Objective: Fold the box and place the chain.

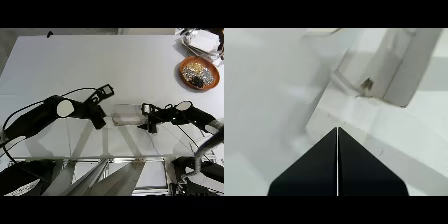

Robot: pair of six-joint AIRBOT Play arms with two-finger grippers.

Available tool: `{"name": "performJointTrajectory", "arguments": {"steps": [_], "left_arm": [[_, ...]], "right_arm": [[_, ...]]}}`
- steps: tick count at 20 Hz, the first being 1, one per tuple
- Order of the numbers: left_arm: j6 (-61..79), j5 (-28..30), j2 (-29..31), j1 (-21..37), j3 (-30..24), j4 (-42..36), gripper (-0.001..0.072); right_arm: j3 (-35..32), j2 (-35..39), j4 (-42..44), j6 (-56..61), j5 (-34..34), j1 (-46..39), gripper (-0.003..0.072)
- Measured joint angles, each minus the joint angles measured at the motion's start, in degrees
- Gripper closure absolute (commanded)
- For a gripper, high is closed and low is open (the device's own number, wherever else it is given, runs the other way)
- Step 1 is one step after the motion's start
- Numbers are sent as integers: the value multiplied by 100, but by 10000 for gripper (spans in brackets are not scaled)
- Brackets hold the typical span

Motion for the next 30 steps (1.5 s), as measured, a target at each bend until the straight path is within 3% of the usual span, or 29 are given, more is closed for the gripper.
{"name": "performJointTrajectory", "arguments": {"steps": [7, 13, 20, 30], "left_arm": [[-2065, -378, -44, 485, -9, 352, 710], [-2955, -195, -588, 562, -9, 223, 709], [-3047, -103, -1158, 234, -9, -293, 707], [-1639, -343, -1106, 168, -9, -1510, 671]], "right_arm": [[0, 0, -2, -2, 2, 0, 366], [0, 0, -2, -2, 2, 0, 366], [0, 0, -2, -2, 2, 0, 366], [0, 0, -2, -4, 2, 0, 366]]}}
